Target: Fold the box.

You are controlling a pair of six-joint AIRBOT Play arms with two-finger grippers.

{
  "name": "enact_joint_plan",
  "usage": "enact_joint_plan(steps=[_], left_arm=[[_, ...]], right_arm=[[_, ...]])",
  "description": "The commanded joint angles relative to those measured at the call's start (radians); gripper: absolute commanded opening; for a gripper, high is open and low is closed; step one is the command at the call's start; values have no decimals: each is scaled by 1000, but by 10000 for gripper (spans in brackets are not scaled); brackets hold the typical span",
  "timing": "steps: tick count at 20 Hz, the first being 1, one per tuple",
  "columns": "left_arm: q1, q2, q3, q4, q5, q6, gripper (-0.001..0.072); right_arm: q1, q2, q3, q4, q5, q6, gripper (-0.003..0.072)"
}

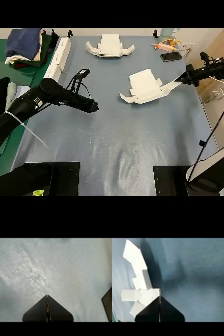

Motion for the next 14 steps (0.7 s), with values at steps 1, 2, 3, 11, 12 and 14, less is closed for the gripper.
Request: enact_joint_plan(steps=[1,2,3,11,12,14], left_arm=[[33,1,0,-26,-95,-47,16],[53,4,0,-27,-129,-47,16],[71,10,0,-29,-154,-46,16],[197,73,0,-28,-294,-35,16],[198,73,0,-24,-301,-35,16],[198,73,0,-19,-301,-36,15]], right_arm=[[101,266,-359,23,-149,6,2],[134,367,-496,23,-203,30,2],[162,465,-625,24,-259,58,2],[433,1159,-1367,-4,-533,388,3],[459,1203,-1405,-22,-531,432,5],[490,1241,-1444,-31,-512,463,91]])
